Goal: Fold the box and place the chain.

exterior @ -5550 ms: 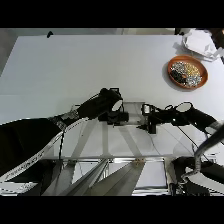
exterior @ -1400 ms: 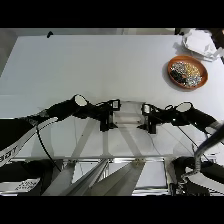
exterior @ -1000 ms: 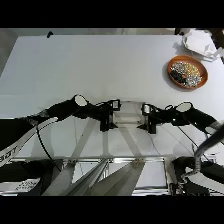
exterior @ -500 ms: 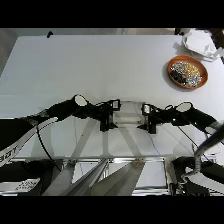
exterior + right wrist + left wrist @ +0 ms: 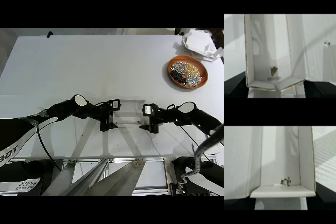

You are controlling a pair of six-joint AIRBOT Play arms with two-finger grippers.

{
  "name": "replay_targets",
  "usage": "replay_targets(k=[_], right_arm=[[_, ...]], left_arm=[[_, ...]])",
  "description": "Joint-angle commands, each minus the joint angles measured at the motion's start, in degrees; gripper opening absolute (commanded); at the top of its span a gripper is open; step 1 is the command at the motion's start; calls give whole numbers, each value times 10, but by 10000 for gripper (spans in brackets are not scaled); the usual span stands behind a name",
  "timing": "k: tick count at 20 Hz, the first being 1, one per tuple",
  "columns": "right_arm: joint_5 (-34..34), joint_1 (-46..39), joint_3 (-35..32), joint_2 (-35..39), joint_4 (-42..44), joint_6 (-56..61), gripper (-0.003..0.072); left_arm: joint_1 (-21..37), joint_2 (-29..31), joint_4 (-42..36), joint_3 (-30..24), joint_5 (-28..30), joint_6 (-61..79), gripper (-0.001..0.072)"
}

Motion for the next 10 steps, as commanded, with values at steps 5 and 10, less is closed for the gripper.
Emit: replay_targets(k=[5, 10], right_arm=[[5, 0, 1, 73, -213, 190, 704], [35, 0, 1, 154, -269, 263, 662]], left_arm=[[0, 0, 0, 0, -4, 0, 410], [0, 0, 0, 0, -5, 0, 410]])
